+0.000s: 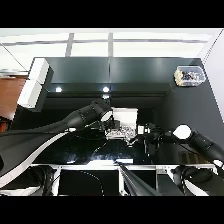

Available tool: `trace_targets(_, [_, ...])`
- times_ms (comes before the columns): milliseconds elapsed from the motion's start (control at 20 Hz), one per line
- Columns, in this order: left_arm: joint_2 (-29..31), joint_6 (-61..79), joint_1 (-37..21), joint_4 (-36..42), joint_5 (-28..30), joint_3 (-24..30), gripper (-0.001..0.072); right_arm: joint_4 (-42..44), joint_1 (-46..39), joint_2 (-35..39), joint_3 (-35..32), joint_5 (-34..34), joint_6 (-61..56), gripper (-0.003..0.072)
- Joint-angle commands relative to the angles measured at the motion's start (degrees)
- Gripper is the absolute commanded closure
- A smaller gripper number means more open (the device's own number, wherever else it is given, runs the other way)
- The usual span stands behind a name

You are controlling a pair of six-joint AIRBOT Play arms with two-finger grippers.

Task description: Fold the box and place the chain.

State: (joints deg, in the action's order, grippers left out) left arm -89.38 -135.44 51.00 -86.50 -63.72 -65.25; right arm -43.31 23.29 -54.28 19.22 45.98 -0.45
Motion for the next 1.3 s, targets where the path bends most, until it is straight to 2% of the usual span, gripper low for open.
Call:
trace_targets(0, [0.0, 0.0, 0.0, 0.0, 0.0, 0.0, 0.0679, -6.2, -0.1, 3.4, 2.6, 4.4, -13.0, 0.0639])
trace_targets(250, [0.0, 0.0, 0.0, 0.0, 0.0, 0.0, 0.0679, -10.3, -0.1, 11.0, 10.9, 16.1, -25.3, 0.0639])
trace_targets(450, [0.0, 0.0, 0.0, 0.0, 0.0, 0.0, 0.0679, -10.1, -0.1, 13.5, 19.2, 19.6, -32.6, 0.064])
trace_targets(600, [0.0, 0.0, 0.0, 0.0, 0.0, 0.0, 0.0679, -8.7, -0.1, 13.5, 24.3, 18.7, -34.0, 0.0639])
trace_targets(850, [0.0, 0.0, 0.0, 0.0, 0.0, 0.0, 0.0679, -7.7, -1.0, 13.5, 31.5, 13.2, -38.7, 0.0639])
trace_targets(1000, [0.0, 0.0, 0.0, 0.2, 0.0, 0.0, 0.0679, -7.7, -2.4, 13.4, 31.9, 9.7, -42.6, 0.064])
trace_targets(1250, [0.0, 0.0, 0.0, 0.2, 0.0, 0.0, 0.0679, -7.7, -2.5, 12.0, 31.4, 11.4, -49.0, 0.0639])
